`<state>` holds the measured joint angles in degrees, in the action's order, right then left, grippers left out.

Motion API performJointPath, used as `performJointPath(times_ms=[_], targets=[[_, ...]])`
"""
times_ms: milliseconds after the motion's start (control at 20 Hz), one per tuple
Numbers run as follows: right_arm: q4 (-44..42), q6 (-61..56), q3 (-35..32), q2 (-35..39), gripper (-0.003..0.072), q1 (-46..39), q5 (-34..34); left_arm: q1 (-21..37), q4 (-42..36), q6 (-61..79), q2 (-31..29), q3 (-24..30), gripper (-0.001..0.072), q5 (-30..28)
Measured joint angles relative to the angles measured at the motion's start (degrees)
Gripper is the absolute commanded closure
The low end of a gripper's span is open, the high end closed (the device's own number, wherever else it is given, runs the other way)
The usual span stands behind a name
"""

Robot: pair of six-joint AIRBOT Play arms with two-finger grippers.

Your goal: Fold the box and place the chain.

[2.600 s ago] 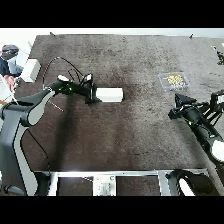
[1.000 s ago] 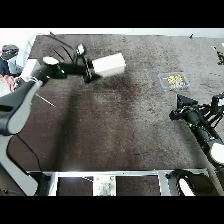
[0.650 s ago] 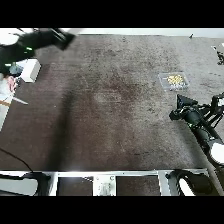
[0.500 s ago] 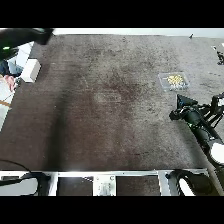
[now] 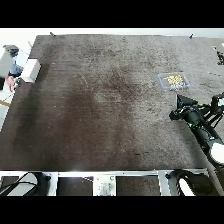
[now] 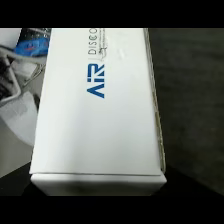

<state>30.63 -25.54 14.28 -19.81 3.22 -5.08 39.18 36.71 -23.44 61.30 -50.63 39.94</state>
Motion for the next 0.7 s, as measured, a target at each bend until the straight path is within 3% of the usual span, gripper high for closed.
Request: performJointPath(times_ms=[250, 700], targets=[[0.00, 0.00, 0.00, 0.00, 0.0676, 0.00, -0.02, 4.02, 0.07, 5.86, 2.80, 8.04, 0.0702, -2.21], [0.00, 0.00, 0.00, 0.00, 0.0675, 0.00, 0.00, 4.96, -5.16, 17.16, 14.45, 10.25, 0.0701, -3.98]])
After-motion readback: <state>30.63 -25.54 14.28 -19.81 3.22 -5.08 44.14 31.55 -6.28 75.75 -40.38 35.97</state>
